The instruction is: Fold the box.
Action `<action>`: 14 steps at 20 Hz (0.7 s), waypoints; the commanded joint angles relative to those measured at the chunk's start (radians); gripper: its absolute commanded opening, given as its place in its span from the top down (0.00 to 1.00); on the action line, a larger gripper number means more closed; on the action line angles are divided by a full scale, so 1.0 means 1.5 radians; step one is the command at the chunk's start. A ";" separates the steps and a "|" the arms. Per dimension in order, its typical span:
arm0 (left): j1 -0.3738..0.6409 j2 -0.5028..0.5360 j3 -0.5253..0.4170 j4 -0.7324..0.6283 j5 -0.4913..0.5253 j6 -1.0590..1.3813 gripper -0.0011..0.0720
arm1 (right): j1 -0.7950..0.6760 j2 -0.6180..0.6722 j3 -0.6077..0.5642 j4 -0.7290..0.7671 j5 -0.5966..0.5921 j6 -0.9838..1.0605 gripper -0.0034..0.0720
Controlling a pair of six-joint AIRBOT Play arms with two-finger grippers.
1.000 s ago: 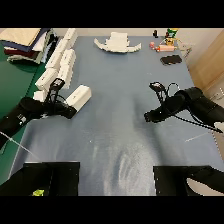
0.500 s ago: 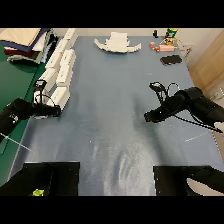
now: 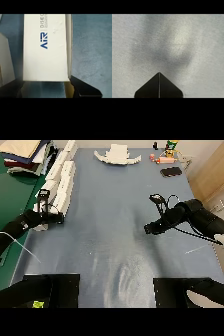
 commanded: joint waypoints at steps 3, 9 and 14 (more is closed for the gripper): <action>-0.020 -0.080 0.057 -0.004 0.049 -0.001 0.35 | 0.000 -0.001 0.001 0.000 0.000 0.000 0.95; -0.020 -0.115 0.067 -0.001 0.082 0.002 0.35 | 0.000 -0.001 0.001 0.000 0.000 0.000 0.95; -0.021 -0.115 0.067 -0.001 0.113 0.002 0.35 | 0.000 -0.001 0.001 0.000 0.000 0.000 0.95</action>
